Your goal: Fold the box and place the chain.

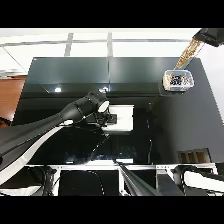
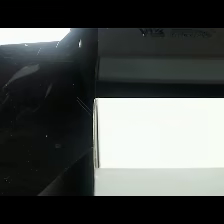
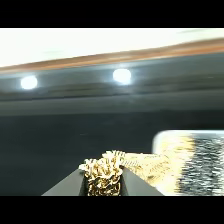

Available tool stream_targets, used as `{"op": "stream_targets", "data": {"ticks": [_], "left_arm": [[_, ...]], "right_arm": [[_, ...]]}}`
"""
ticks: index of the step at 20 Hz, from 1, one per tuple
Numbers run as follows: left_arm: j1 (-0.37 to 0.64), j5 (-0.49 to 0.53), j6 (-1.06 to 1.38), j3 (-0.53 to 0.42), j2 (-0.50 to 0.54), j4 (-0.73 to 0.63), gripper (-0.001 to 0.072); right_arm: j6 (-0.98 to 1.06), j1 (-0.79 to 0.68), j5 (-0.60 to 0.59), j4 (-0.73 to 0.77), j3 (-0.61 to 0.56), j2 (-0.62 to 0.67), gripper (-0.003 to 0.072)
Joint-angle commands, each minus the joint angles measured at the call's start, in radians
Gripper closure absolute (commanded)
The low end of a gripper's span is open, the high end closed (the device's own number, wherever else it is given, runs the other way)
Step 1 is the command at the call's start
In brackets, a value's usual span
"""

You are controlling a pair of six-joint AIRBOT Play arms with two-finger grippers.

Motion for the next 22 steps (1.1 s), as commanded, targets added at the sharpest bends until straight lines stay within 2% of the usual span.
{"op": "stream_targets", "data": {"ticks": [1,4,6,7,9,13,17,20,22], "left_arm": [[0.001,0.0,0.0,0.001,0.0,0.0,0.0683],[0.001,0.0,0.0,0.001,0.0,0.001,0.0683],[0.001,0.0,0.0,0.001,0.0,0.001,0.0683],[0.001,0.0,0.0,0.001,0.0,0.001,0.0683],[0.001,0.0,0.001,0.001,0.0,0.001,0.0683],[0.001,0.0,0.001,0.001,0.0,0.001,0.0683],[0.001,0.0,0.0,0.001,0.0,0.0,0.0683],[0.001,0.0,0.001,0.001,0.0,0.001,0.0683],[0.001,0.0,0.001,0.001,0.0,0.001,0.0683]], "right_arm": [[-0.093,0.001,0.084,0.153,0.0,0.078,0.0674],[-0.102,0.001,0.137,0.162,-0.003,0.166,0.0674],[-0.106,0.01,0.15,0.191,-0.042,0.238,0.0676],[-0.116,0.013,0.198,0.222,-0.068,0.269,0.0681],[-0.15,0.017,0.302,0.31,-0.134,0.314,0.068],[-0.204,0.08,0.348,0.351,-0.333,0.402,0.068],[-0.23,0.217,0.341,0.424,-0.48,0.415,0.0681],[-0.23,0.273,0.304,0.509,-0.516,0.414,0.0681],[-0.23,0.302,0.239,0.56,-0.516,0.412,0.0681]]}}
